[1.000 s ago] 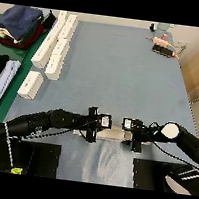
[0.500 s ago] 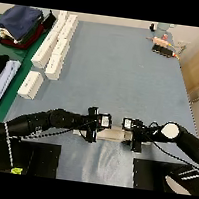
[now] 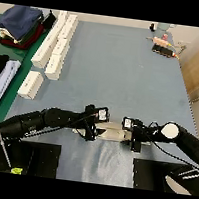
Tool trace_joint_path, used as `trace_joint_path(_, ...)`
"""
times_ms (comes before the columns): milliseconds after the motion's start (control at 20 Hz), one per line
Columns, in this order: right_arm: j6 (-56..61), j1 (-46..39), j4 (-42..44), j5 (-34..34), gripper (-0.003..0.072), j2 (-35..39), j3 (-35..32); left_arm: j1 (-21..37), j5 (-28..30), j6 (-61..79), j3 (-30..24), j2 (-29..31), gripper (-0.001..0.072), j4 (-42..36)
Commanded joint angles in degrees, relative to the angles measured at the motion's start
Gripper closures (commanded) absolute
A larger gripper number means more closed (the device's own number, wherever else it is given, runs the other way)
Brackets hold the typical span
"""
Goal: Fold the box.
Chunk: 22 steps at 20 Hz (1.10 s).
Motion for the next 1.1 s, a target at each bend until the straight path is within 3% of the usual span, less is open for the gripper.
trace_joint_path(0, 0.0, 0.0, -0.2, 0.2, 0.0215, 0.0, 0.0, 4.5, -11.8, -25.0, 0.0, 5.5, 0.0231, 14.4)
trace_joint_path(150, 0.0, 0.0, -0.1, 0.2, 0.0215, 0.0, 0.0, 10.7, -29.9, -53.1, 0.7, 11.6, 0.0235, 32.3)
trace_joint_path(200, 0.0, 0.0, -0.1, 0.2, 0.0216, 0.0, 0.0, 12.2, -34.6, -58.4, 1.2, 13.8, 0.0376, 33.2)
trace_joint_path(250, 0.0, 0.0, -0.2, 0.2, 0.0215, 0.0, 0.0, 13.0, -37.9, -60.5, 1.9, 15.6, 0.0603, 32.5)
trace_joint_path(300, 0.0, 0.0, -0.1, 0.2, 0.0216, 0.0, 0.0, 12.9, -40.0, -61.1, 2.7, 17.2, 0.0695, 30.9)
trace_joint_path(450, 0.0, 0.0, -0.2, 0.2, 0.0216, 0.0, 0.0, 12.7, -40.3, -63.8, 3.4, 18.0, 0.0695, 15.0)
trace_joint_path(600, 0.0, 0.0, -0.2, 0.2, 0.0216, 0.0, 0.0, 9.6, -37.5, -65.4, 3.4, 11.5, 0.0695, 2.1)
trace_joint_path(900, 0.0, 0.0, -0.1, 0.2, 0.0216, 0.0, 0.0, 6.8, -23.8, -67.4, 11.1, -6.5, 0.0695, -1.9)
trace_joint_path(1050, 0.0, 0.0, -0.2, 0.2, 0.0216, 0.0, 0.0, 6.9, -21.8, -66.9, 16.2, -12.5, 0.0695, -1.8)
